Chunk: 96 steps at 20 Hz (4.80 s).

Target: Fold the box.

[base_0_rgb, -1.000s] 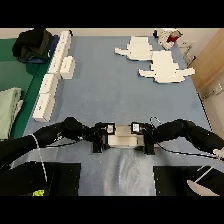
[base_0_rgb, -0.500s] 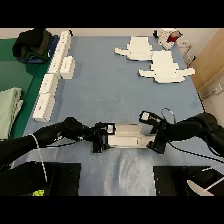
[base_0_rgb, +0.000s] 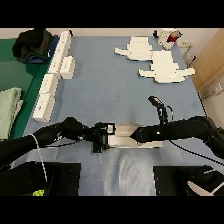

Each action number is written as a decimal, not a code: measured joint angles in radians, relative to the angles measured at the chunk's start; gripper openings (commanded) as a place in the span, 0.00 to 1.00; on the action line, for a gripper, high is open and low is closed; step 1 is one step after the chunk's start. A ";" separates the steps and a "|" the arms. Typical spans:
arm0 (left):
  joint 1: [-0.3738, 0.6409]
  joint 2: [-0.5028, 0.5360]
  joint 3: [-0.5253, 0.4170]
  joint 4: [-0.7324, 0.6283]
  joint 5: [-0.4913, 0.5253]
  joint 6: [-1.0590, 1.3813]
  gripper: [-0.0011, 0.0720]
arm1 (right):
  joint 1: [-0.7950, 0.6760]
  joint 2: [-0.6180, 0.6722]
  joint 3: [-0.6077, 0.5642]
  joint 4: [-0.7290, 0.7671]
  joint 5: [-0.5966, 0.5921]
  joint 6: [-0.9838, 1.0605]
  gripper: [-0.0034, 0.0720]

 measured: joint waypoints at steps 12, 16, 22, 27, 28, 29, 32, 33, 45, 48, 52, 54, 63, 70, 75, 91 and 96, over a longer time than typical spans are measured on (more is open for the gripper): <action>0.000 -0.004 0.000 -0.001 0.047 0.000 0.57 | 0.077 -0.057 -0.001 0.092 0.319 0.079 0.26; 0.000 -0.004 0.000 0.000 0.053 0.000 0.57 | 0.077 -0.057 -0.001 0.093 0.330 0.083 0.26; 0.000 -0.004 0.000 0.000 0.058 0.000 0.57 | 0.076 -0.100 -0.001 0.074 0.350 0.082 0.26; 0.000 -0.004 0.000 0.000 0.059 -0.001 0.57 | 0.074 -0.241 0.014 0.051 0.415 0.051 0.26; 0.000 -0.004 0.000 0.000 0.060 -0.001 0.57 | 0.074 -0.272 0.025 0.046 0.426 0.039 0.26; 0.000 -0.004 0.000 0.000 0.060 -0.001 0.57 | 0.074 -0.302 0.039 0.038 0.435 0.025 0.26; 0.000 -0.004 0.000 0.000 0.060 -0.001 0.57 | 0.074 -0.378 0.072 0.020 0.442 -0.009 0.26; 0.000 -0.004 0.000 0.000 0.060 -0.001 0.57 | 0.074 -0.399 0.079 0.016 0.441 -0.019 0.26; -0.001 -0.004 0.000 0.001 0.061 0.000 0.57 | 0.073 -0.399 0.155 -0.118 0.344 -0.135 0.26; -0.001 -0.004 0.000 0.001 0.061 0.000 0.57 | 0.073 -0.309 0.174 -0.214 0.269 -0.141 0.26; -0.001 -0.004 0.000 0.001 0.061 0.000 0.57 | 0.074 -0.150 0.171 -0.329 0.059 -0.230 0.26; -0.001 -0.004 0.000 0.001 0.061 0.000 0.57 | 0.074 -0.068 0.147 -0.355 -0.074 -0.327 0.75; -0.001 -0.004 0.000 0.000 0.061 0.000 0.57 | 0.074 0.078 -0.063 -0.480 -0.112 -0.759 0.94; -0.001 -0.004 0.000 0.000 0.061 0.000 0.57 | 0.074 0.004 -0.108 -0.495 0.076 -0.892 0.62; -0.001 -0.004 0.000 0.000 0.061 0.000 0.57 | 0.074 -0.014 -0.111 -0.455 0.122 -0.914 0.39; 0.000 -0.004 0.000 0.000 0.061 0.000 0.57 | 0.076 -0.108 -0.111 -0.229 0.217 -1.044 0.29; -0.001 -0.004 0.000 0.001 0.061 0.000 0.57 | 0.076 -0.126 -0.111 -0.212 0.234 -1.068 0.76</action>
